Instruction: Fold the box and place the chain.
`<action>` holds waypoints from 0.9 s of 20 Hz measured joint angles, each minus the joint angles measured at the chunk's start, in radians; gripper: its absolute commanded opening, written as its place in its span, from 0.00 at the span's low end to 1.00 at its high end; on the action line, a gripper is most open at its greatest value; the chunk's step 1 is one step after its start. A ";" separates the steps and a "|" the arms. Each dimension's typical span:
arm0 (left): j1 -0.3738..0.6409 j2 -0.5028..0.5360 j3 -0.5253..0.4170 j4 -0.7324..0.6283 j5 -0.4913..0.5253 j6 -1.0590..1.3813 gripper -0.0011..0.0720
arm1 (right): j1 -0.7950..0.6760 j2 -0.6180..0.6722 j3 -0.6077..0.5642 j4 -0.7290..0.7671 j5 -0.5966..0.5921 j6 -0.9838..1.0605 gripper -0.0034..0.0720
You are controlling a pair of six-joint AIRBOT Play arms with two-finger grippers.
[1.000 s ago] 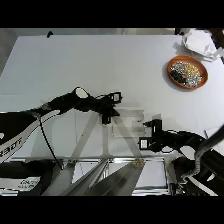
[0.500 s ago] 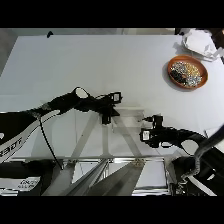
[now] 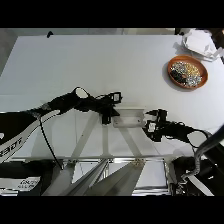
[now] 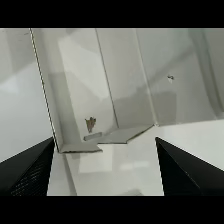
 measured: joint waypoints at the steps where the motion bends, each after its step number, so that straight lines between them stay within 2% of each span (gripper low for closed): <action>1: 0.000 0.000 0.000 0.000 0.000 0.000 0.03 | -0.025 -0.008 0.002 0.029 0.012 -0.032 0.97; 9: 0.000 0.000 0.000 0.000 0.000 0.000 0.03 | -0.097 -0.134 0.041 0.178 0.074 -0.194 0.97; 18: 0.000 0.000 0.000 0.000 0.000 0.000 0.03 | -0.178 -0.286 0.127 0.216 0.168 -0.244 0.97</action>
